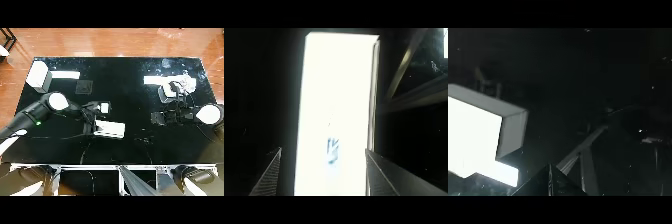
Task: Fold the box and place the chain.
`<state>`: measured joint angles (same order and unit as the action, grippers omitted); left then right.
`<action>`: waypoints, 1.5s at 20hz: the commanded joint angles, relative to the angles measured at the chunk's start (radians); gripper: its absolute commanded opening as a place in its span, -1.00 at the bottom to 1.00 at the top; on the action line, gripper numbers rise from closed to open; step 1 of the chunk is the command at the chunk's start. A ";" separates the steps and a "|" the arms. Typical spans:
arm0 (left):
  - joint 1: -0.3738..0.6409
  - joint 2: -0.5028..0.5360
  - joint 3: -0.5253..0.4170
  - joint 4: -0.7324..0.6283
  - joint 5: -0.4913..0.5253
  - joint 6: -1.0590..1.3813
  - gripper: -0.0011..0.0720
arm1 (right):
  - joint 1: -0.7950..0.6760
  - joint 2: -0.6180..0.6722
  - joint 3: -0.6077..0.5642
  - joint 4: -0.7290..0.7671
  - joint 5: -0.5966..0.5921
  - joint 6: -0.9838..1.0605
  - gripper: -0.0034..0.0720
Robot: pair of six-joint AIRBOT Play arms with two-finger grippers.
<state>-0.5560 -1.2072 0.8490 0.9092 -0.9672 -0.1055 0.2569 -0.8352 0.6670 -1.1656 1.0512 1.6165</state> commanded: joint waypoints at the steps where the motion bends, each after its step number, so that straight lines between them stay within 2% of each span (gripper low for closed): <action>1: -0.066 -0.034 0.000 0.013 0.048 0.075 0.76 | -0.001 -0.001 -0.015 -0.024 -0.036 0.004 -0.86; 5: -0.045 -0.039 -0.001 -0.062 0.047 0.073 0.76 | -0.001 -0.002 -0.018 -0.026 -0.039 0.004 -0.86; 12: -0.045 -0.040 -0.045 -0.055 0.056 0.023 0.76 | -0.001 -0.002 -0.017 -0.025 -0.040 0.004 -0.86; 30: -0.045 -0.040 -0.046 -0.054 0.075 -0.007 0.76 | -0.001 -0.002 -0.018 -0.025 -0.042 0.004 -0.86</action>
<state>-0.6010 -1.2465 0.8036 0.8528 -0.8921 -0.1123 0.2562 -0.8364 0.6498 -1.1912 1.0088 1.6203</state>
